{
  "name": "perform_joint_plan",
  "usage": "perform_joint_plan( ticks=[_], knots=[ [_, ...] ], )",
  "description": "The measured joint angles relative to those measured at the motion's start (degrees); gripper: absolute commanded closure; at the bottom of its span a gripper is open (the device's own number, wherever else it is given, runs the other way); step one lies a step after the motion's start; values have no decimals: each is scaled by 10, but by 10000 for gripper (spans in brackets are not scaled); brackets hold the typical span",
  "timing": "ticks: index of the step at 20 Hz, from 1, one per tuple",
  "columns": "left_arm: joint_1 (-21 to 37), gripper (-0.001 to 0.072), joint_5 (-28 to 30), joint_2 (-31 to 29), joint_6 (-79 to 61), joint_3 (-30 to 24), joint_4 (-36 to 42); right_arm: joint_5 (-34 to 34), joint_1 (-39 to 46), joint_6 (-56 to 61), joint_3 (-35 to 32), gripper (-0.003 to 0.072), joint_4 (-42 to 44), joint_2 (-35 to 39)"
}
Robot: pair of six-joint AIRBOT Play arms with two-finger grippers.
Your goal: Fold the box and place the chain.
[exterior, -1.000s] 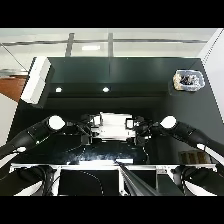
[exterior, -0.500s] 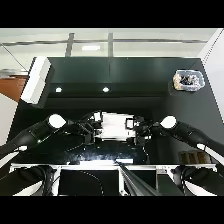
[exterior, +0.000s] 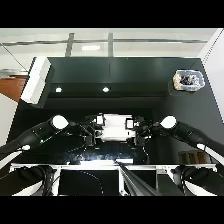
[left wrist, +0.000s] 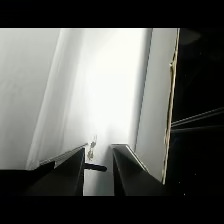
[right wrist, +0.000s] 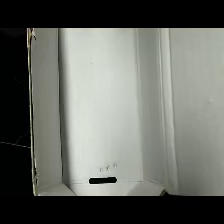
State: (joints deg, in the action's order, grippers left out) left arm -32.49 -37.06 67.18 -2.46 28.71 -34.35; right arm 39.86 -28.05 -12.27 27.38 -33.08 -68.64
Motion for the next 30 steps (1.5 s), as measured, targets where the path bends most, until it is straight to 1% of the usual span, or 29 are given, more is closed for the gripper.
perform_joint_plan(
  ticks=[1,2,3,4,5,7,9,13,16,19,22,24,27,29,30],
  knots=[
    [-1,231,1,0,0,0,-2,0,0,0,0,148,0,0],
    [-2,214,3,0,0,0,-4,0,0,0,0,148,0,0],
    [-2,215,4,0,-1,0,-5,0,0,0,0,149,0,0],
    [-3,239,5,0,-1,0,-5,0,0,0,0,148,0,0],
    [-3,333,5,0,-1,0,-6,0,0,0,0,149,0,0],
    [-4,367,9,0,-2,0,-8,0,0,0,0,148,0,0],
    [-4,675,9,0,-2,0,-7,0,0,0,0,149,0,0],
    [3,678,7,-3,8,3,-8,-3,0,0,0,148,1,0],
    [33,678,7,-25,47,5,-12,-6,0,0,0,148,1,0],
    [92,678,-2,-65,146,6,-20,-6,0,0,0,149,1,0],
    [187,678,-33,-103,332,6,-74,-6,0,0,0,148,1,0],
    [263,678,-75,-116,427,6,-110,-6,0,0,0,148,1,0],
    [378,678,-148,-126,511,5,-139,-6,0,0,0,148,0,0],
    [438,678,-183,-126,576,0,-149,-6,0,0,0,149,0,0],
    [457,678,-197,-124,602,-2,-151,-7,0,0,0,149,0,0]
  ],
)
